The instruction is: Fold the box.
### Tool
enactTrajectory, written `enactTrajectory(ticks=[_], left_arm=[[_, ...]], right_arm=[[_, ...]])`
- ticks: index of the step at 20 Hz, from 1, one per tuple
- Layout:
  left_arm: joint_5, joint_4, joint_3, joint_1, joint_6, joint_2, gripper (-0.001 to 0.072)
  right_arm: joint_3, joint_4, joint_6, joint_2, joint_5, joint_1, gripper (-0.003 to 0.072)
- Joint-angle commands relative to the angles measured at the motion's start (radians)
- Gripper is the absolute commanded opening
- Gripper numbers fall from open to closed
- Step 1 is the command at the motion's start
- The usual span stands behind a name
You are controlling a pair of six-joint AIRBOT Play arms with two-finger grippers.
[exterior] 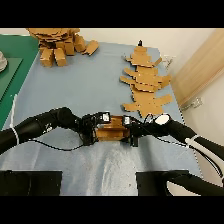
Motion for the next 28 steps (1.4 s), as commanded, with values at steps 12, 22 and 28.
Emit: enactTrajectory(ticks=[12,22,28], left_arm=[[0.005,-0.006,0.018,-0.042,-0.004,-0.039,0.0279],[-0.047,0.036,0.018,-0.042,-0.006,-0.037,0.028],[-0.076,0.135,0.018,-0.042,-0.091,-0.036,0.028]], right_arm=[[-0.001,0.0,0.0,0.0,0.0,0.0,0.0521],[-0.001,0.0,0.0,0.0,0.0,0.0,0.052],[-0.001,0.0,0.0,0.0,0.0,0.0,0.0521]])
